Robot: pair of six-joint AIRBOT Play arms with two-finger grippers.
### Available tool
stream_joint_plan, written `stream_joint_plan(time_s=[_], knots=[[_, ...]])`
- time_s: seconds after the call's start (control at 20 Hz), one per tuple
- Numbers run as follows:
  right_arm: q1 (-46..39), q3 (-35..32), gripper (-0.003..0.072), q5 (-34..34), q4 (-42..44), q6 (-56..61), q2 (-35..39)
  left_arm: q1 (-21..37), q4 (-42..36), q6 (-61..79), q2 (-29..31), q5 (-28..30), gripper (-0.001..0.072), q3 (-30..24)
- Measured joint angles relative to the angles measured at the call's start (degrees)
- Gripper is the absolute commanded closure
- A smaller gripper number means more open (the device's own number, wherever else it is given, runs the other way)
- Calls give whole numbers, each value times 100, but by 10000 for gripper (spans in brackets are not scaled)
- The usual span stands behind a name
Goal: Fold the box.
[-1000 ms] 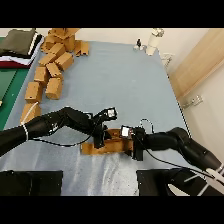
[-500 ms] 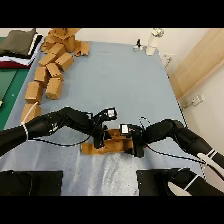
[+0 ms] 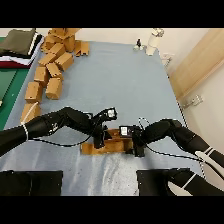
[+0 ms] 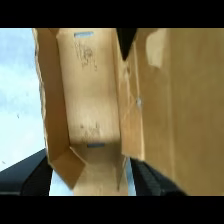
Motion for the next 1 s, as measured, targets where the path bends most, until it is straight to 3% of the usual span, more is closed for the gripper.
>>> stream_joint_plan(time_s=[0.9,1.0], knots=[[2,2,-8,223,260,-76,-595,0,0,0,0,0,697,0],[4,2,90,243,245,-76,-597,0,-2,0,0,0,697,0]])
